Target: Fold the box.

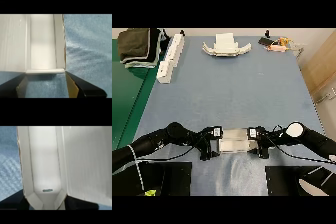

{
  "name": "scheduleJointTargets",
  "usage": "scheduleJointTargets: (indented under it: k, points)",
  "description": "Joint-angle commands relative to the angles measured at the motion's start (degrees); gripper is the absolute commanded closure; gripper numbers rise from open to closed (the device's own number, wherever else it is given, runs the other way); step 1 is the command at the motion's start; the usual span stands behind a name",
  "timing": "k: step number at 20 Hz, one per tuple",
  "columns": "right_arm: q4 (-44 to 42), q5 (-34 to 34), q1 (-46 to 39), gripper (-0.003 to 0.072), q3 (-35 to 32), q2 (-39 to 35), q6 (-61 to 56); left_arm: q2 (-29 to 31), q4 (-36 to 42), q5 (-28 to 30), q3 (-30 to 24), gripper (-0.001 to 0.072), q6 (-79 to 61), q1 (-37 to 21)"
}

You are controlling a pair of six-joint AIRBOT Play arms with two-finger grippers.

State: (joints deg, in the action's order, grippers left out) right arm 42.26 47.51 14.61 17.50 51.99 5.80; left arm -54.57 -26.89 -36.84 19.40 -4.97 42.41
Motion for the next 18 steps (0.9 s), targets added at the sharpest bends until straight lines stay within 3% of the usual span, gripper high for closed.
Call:
scheduleJointTargets:
  k: [1, 18]
  points:
    - [-0.07, -0.02, 0.00, 0.0175, 0.07, -0.04, -0.15, -0.11, 0.20, 0.55, -0.04, 0.0013, -0.24, 0.13]
    - [-0.07, -0.02, 0.00, 0.0175, 0.07, -0.04, -0.15, -4.74, 4.00, 7.89, 0.55, 0.0013, -1.95, 2.97]
